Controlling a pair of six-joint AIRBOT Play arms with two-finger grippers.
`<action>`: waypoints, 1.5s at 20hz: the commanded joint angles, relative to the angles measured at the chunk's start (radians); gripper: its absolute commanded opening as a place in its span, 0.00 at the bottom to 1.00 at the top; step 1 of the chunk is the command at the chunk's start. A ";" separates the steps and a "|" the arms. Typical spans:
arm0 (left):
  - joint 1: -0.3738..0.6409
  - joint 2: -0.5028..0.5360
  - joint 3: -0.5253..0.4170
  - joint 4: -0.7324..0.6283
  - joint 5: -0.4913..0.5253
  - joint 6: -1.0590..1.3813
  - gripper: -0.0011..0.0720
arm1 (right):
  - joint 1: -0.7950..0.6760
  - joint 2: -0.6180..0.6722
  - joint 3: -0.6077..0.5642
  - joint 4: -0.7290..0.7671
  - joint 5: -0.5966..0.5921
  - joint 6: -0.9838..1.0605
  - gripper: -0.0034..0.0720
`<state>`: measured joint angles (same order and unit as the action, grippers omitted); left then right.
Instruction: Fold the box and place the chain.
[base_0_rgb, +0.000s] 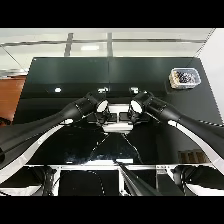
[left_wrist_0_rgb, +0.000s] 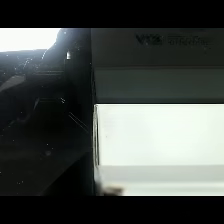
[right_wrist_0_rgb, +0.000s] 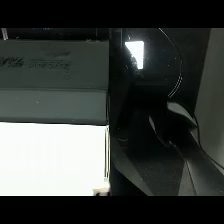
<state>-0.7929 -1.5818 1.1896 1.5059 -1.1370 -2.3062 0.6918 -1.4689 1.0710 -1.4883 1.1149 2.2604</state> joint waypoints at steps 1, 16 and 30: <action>0.000 -0.001 0.000 0.000 -0.001 0.000 0.05 | 0.001 -0.002 0.001 0.014 0.003 0.007 0.07; 0.000 -0.001 0.000 0.000 -0.001 0.000 0.06 | -0.007 0.010 0.001 0.018 0.005 -0.020 0.47; 0.000 -0.001 0.000 0.000 0.000 0.000 0.06 | -0.398 0.351 -0.015 -0.731 -0.182 -0.083 0.62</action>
<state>-0.7929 -1.5818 1.1896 1.5063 -1.1381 -2.3066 0.4633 -1.1049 1.0821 -2.0644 1.1126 2.1086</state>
